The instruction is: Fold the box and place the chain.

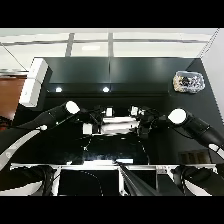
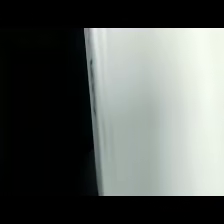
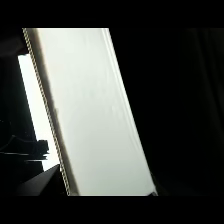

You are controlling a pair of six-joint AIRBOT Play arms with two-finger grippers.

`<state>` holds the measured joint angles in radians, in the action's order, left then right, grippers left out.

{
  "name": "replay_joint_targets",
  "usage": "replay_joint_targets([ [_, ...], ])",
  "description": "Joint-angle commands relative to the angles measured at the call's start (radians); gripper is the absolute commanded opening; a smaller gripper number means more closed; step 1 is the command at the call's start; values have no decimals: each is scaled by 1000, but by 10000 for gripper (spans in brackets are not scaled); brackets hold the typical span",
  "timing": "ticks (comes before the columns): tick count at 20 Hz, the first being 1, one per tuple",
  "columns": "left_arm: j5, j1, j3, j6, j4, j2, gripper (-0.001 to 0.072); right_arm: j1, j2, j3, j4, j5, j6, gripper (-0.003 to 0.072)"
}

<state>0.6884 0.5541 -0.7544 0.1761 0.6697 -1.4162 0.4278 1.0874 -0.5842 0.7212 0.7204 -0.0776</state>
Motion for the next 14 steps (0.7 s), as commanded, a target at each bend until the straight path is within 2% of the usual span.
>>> replay_joint_targets([
  [1,0,1,0,-1,0,-1,30,-1,13,22,-24,20,45,607],
  [5,0,1,0,-1,0,-1,30,-4,60,88,-186,17,250,607],
  [8,0,1,0,-1,0,-1,30,-4,117,92,-233,-16,358,607],
  [14,0,1,0,-1,0,-1,30,-17,129,87,-222,-36,323,607],
])
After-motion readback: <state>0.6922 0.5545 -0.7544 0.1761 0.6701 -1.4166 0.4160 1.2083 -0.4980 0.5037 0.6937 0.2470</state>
